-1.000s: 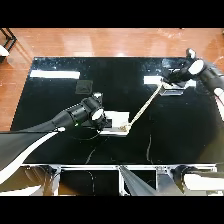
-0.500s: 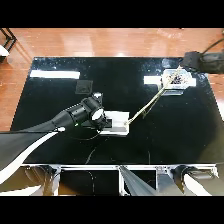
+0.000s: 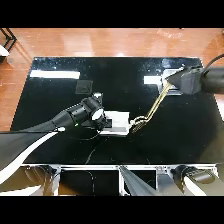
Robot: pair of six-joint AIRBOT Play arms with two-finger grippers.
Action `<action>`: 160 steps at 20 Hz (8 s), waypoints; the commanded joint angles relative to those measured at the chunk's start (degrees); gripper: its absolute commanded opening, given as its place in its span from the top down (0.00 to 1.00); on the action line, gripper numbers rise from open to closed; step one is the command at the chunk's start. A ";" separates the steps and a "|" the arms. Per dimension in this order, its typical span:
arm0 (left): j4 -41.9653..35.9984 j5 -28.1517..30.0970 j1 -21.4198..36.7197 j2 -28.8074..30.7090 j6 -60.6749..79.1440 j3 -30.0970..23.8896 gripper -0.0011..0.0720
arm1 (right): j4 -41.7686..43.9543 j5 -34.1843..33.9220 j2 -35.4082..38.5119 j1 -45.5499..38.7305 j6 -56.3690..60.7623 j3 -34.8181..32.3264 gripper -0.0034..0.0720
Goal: Fold the box and place the chain.
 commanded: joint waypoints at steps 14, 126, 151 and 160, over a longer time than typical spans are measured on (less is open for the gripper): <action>0.02 0.15 -0.04 0.00 0.00 -0.02 0.95 | 4.66 -13.38 -0.74 21.31 5.20 -11.50 0.93; -1.05 0.17 -0.07 -0.02 0.00 -0.02 0.95 | 25.07 -16.94 -7.37 15.41 -44.26 -24.94 0.93; -1.07 0.00 -0.09 -0.02 0.00 -0.02 0.95 | 11.02 -28.81 -17.35 10.47 -81.55 -40.35 0.02; -1.05 0.11 -0.07 -0.02 0.02 -0.02 0.95 | 26.10 -32.63 -22.62 10.45 -95.58 -40.33 0.02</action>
